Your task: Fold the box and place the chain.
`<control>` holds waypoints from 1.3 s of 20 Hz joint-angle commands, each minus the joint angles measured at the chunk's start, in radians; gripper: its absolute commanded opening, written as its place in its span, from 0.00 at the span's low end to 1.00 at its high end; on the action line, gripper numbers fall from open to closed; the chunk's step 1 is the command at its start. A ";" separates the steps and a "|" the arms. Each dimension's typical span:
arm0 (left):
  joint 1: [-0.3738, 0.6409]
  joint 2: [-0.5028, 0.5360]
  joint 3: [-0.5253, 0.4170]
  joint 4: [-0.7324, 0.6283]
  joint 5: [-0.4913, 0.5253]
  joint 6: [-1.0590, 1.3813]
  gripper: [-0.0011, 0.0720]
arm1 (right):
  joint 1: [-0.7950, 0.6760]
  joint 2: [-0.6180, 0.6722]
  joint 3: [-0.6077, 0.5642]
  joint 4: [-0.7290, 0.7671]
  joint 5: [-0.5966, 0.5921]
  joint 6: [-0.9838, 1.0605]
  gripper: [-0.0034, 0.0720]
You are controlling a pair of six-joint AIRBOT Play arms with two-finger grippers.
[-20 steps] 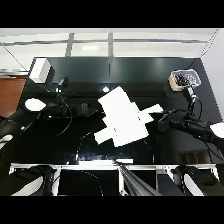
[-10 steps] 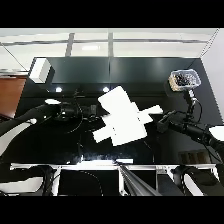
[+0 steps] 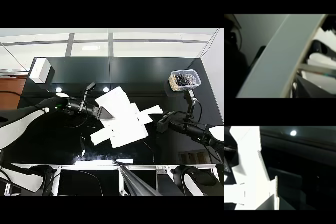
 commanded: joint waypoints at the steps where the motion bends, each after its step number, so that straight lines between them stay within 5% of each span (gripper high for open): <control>1: -0.004 -0.030 0.073 0.151 -0.056 0.029 0.67 | 0.001 0.001 0.000 -0.002 -0.004 0.013 0.06; 6: 0.011 -0.030 0.089 0.176 -0.054 0.047 0.30 | 0.001 0.001 0.000 -0.017 -0.005 0.021 0.06; 7: 0.013 -0.030 0.089 0.177 -0.063 0.048 0.29 | 0.001 0.001 0.000 -0.017 -0.005 0.021 0.06; 9: 0.021 -0.030 0.089 0.177 -0.082 0.066 0.06 | 0.000 0.001 0.000 -0.020 -0.005 0.023 0.06; 10: 0.024 -0.030 0.089 0.177 -0.095 0.099 0.05 | 0.000 0.001 0.000 -0.020 -0.008 0.034 0.36; 11: 0.028 -0.029 0.090 0.177 -0.094 0.099 0.05 | -0.002 0.001 0.002 -0.022 -0.009 0.048 0.86; 12: 0.033 -0.028 0.090 0.180 -0.086 0.088 0.05 | -0.012 0.001 0.016 -0.053 0.000 0.050 0.96; 17: 0.009 0.066 0.089 0.378 0.021 0.005 0.04 | -0.121 0.001 0.206 -0.442 0.082 0.059 0.96; 19: -0.047 0.185 0.064 0.533 0.201 -0.031 0.04 | -0.130 0.001 0.245 -0.559 0.077 0.060 0.96; 22: -0.109 0.371 -0.019 0.496 0.455 0.130 0.05 | -0.130 0.001 0.246 -0.562 0.082 0.059 0.96; 26: -0.151 0.404 -0.045 0.603 0.375 0.406 0.05 | -0.130 0.001 0.246 -0.520 0.088 0.060 0.96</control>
